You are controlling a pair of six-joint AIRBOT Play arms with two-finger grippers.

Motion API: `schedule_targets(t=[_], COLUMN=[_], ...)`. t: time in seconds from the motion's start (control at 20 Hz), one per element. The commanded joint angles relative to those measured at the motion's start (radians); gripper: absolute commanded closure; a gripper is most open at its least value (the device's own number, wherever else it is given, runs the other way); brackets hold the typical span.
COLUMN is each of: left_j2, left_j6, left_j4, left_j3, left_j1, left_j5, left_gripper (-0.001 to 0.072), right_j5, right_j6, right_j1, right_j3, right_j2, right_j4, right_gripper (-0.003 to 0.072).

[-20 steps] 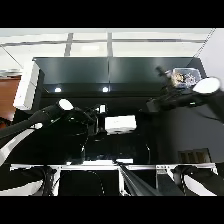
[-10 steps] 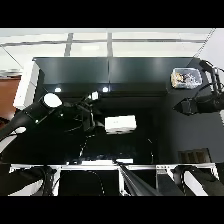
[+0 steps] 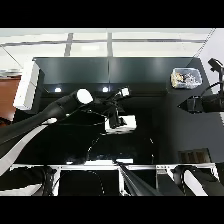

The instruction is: Fold the box and place the chain.

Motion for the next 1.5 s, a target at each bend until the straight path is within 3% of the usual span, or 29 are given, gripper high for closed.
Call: schedule_targets(t=[0.0,1.45], left_j2=[-0.047,-0.048], left_j6=[-0.013,-0.013], left_j4=[0.003,0.135], left_j3=[0.031,0.031], left_j1=[-0.025,-0.079], left_j5=[0.008,-0.029], left_gripper=[0.0004,0.0005], right_j5=[-0.008,-0.035], right_j6=[-0.008,-0.013], right_j1=[-0.002,-0.002], right_j3=[0.001,0.001], right_j2=[0.001,0.001], right_j4=[-0.002,-0.001], right_gripper=[0.0672,0.0671])
